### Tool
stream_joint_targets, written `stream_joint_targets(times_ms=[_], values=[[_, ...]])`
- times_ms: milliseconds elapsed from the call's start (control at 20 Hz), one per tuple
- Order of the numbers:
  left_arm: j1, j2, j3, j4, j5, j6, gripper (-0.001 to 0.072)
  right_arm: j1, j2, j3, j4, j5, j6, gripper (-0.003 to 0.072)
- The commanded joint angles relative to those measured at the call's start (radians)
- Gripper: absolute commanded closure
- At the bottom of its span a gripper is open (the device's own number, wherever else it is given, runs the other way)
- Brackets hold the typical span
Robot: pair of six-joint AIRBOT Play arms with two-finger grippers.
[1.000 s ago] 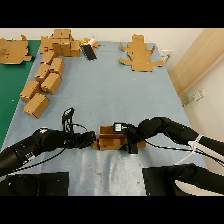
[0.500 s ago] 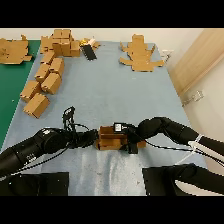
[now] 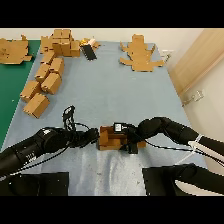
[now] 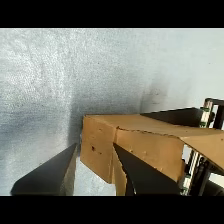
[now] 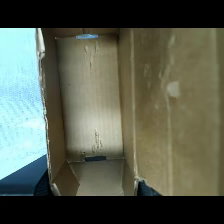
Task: Fold the box.
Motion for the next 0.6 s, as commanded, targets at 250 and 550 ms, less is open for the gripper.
stream_joint_targets(times_ms=[250,550], values=[[0.002,0.000,0.003,0.000,0.051,0.002,0.0353,0.001,0.000,-0.001,0.000,0.000,0.000,0.0249],[0.002,0.000,0.003,0.000,0.097,0.051,0.0353,0.001,0.000,-0.001,0.000,0.000,0.000,0.0249]])
